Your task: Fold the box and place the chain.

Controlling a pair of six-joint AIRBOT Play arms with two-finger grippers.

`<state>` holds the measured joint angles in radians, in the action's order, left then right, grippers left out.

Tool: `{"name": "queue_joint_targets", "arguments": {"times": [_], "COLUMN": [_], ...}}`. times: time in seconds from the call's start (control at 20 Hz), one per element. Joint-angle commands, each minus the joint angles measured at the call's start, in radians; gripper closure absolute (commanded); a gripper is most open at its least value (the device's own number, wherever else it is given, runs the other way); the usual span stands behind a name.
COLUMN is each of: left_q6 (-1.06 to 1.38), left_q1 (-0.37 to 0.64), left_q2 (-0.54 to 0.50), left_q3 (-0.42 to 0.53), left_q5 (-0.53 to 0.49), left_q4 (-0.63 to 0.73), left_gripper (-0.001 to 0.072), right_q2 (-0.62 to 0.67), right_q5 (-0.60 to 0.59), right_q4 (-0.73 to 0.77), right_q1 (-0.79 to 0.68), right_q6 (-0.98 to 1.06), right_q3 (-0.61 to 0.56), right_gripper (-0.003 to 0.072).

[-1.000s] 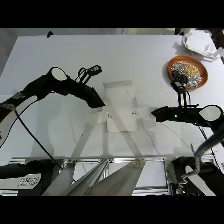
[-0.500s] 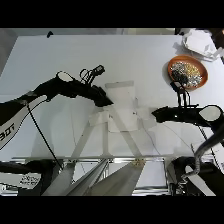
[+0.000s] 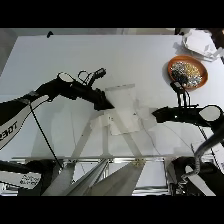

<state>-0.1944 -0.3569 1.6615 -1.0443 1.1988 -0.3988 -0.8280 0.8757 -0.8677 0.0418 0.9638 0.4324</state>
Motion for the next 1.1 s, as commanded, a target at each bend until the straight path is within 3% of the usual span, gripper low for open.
{"name": "queue_joint_targets", "arguments": {"times": [0.0, 0.1, 0.15, 0.45, 0.5, 0.55, 0.65, 0.9, 1.05], "left_q6": [0.015, 0.018, 0.043, 0.081, 0.078, 0.067, 0.056, 0.064, 0.103], "left_q1": [0.000, -0.007, -0.016, -0.098, -0.107, -0.113, -0.118, -0.113, -0.110], "left_q2": [0.002, 0.002, 0.002, 0.004, 0.009, 0.014, 0.018, -0.006, -0.044], "left_q3": [0.000, 0.000, 0.000, 0.000, 0.000, 0.000, 0.000, 0.000, 0.000], "left_q5": [0.036, -0.005, -0.016, -0.125, -0.127, -0.137, -0.176, -0.275, -0.241], "left_q4": [0.006, 0.007, 0.007, 0.002, -0.011, -0.026, -0.037, -0.037, -0.098], "left_gripper": [0.0349, 0.0539, 0.0559, 0.0551, 0.0501, 0.0514, 0.0703, 0.0703, 0.0707], "right_q2": [0.001, 0.001, 0.001, 0.001, 0.001, 0.001, 0.001, 0.001, 0.001], "right_q5": [0.000, 0.000, 0.000, 0.000, 0.000, 0.001, 0.004, 0.019, 0.040], "right_q4": [0.000, 0.000, 0.000, 0.000, 0.000, 0.000, 0.000, 0.000, 0.003], "right_q1": [0.001, 0.001, 0.001, 0.001, 0.001, 0.001, 0.001, 0.001, 0.001], "right_q6": [0.001, 0.001, 0.001, 0.002, 0.002, 0.002, 0.002, 0.002, 0.008], "right_q3": [0.000, 0.000, 0.000, 0.000, 0.000, 0.000, 0.000, 0.000, 0.000], "right_gripper": [0.0675, 0.0675, 0.0675, 0.0675, 0.0675, 0.0675, 0.0675, 0.0675, 0.0658]}}
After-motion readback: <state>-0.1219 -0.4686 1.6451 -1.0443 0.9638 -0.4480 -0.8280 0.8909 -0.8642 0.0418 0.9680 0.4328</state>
